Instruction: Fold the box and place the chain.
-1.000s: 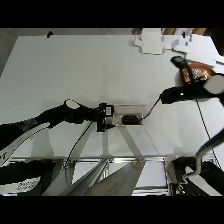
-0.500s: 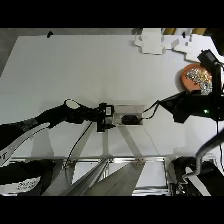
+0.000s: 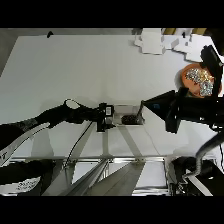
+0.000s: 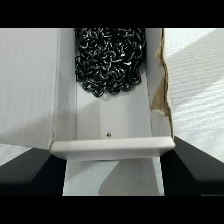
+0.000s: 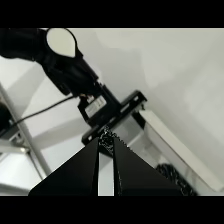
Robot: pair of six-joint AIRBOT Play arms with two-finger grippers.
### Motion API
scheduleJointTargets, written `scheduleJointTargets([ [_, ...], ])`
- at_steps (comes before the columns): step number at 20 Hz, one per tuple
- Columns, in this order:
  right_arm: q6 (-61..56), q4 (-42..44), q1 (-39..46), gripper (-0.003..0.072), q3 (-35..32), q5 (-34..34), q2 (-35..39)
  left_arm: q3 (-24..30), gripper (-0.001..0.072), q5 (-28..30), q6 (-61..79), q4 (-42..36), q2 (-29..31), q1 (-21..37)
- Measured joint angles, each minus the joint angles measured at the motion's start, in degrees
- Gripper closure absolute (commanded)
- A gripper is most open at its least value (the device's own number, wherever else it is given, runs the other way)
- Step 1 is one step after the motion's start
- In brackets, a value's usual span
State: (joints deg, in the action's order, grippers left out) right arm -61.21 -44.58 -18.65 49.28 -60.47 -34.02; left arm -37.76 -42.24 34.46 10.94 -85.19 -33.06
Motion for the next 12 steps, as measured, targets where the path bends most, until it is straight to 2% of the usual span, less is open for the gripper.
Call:
scheduleJointTargets([
  [6,1.20,1.14,-3.23,0.0671,0.68,8.59,-0.68,0.00,0.0497,0.00,0.00,0.00,0.00,0.00],
  [12,1.73,1.40,-3.80,0.0671,2.71,10.71,-0.98,0.00,0.0497,0.00,0.00,0.00,0.00,0.00],
])
